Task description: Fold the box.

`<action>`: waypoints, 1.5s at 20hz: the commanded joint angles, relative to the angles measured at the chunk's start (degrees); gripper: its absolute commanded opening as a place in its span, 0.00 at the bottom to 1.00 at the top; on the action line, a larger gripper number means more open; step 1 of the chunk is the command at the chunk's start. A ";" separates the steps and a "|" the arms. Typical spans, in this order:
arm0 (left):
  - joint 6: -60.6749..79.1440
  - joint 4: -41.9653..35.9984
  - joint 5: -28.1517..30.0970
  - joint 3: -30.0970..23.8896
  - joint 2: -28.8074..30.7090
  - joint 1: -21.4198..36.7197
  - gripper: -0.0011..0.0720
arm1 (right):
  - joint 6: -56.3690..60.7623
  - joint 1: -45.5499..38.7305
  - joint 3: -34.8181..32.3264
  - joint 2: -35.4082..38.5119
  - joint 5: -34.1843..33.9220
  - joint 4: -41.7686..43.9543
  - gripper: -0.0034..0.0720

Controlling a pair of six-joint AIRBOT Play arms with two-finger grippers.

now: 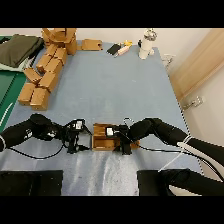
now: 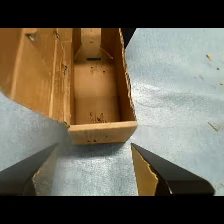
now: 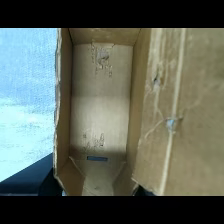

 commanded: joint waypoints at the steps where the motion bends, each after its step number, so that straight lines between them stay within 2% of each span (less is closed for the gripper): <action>1: -2.12 2.01 2.67 0.15 -0.04 -2.40 0.96 | 0.00 0.00 0.04 0.04 0.00 0.00 0.73; 6: -3.96 4.81 3.93 0.28 -0.07 -4.96 0.96 | 0.00 0.00 0.04 0.04 0.00 0.00 0.73; 11: -7.93 4.50 7.91 0.55 -0.24 -8.11 0.96 | 0.00 0.02 0.04 0.04 0.00 0.00 0.73; 17: -7.91 1.16 8.96 0.92 -0.66 -10.93 0.96 | 0.00 0.00 0.04 0.04 0.00 0.00 0.73; 29: -11.28 1.88 15.67 1.05 -0.87 -14.82 0.96 | 0.00 0.00 0.04 0.04 0.00 0.02 0.73; 30: -11.30 1.88 15.67 1.05 -0.87 -14.84 0.89 | 0.00 0.00 0.02 0.04 0.00 0.00 0.73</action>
